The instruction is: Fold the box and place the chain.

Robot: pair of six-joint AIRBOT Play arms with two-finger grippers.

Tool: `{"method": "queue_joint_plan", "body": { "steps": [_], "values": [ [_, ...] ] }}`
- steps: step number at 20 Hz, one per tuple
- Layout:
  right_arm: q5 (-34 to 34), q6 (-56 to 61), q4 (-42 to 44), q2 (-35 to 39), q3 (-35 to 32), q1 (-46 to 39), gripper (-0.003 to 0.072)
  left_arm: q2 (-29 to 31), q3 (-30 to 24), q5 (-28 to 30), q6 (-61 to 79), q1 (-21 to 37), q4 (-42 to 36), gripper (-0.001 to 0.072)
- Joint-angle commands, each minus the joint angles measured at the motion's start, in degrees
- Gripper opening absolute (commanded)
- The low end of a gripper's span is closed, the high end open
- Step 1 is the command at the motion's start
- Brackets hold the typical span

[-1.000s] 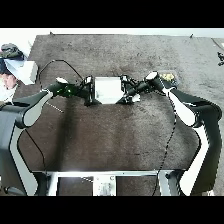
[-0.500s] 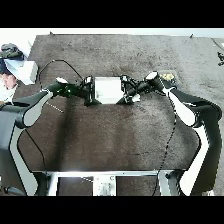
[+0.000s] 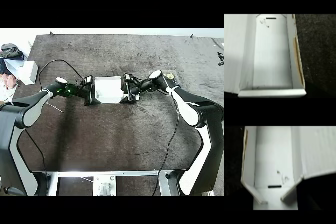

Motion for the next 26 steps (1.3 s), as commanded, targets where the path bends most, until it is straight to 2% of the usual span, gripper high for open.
{"method": "queue_joint_plan", "body": {
  "steps": [1,6,8,10,11,12,13,14,16,20,26],
  "values": [
    [1.0,-0.1,-2.4,1.6,0.1,-1.4,0.072,0.0,0.0,0.2,0.1,0.0,0.1,0.0489],
    [1.5,1.3,-9.9,6.4,0.1,-2.2,0.072,0.0,0.0,0.2,0.1,0.0,0.1,0.0489],
    [1.5,1.3,-9.7,8.9,0.1,-2.3,0.0719,0.0,0.0,0.2,0.1,0.0,0.1,0.0489],
    [1.6,3.5,-4.4,11.0,0.1,-2.3,0.0709,0.0,0.0,0.2,0.1,0.0,0.1,0.0489],
    [1.6,5.0,0.1,11.5,0.1,-2.3,0.0574,0.0,0.0,0.2,0.1,0.0,0.1,0.0489],
    [1.9,6.1,4.7,11.6,0.1,-2.2,0.0271,0.0,0.0,0.2,0.1,0.0,0.1,0.0489],
    [2.0,6.1,7.8,11.5,0.1,-2.1,0.008,0.0,0.0,0.2,0.1,0.0,0.1,0.0489],
    [1.8,6.1,9.2,11.3,0.1,-1.8,0.0029,0.0,0.0,0.2,0.1,0.0,0.1,0.0489],
    [-0.2,7.0,11.2,10.4,0.1,-0.8,0.0027,0.0,0.0,0.2,0.1,0.0,0.1,0.0489],
    [-8.4,7.8,12.4,8.1,0.1,1.5,0.0009,0.0,0.0,0.2,0.1,0.0,0.1,0.0489],
    [-13.9,7.7,11.9,5.0,0.1,1.9,0.0009,0.0,0.0,0.2,0.1,0.0,0.1,0.0489]
  ]
}}
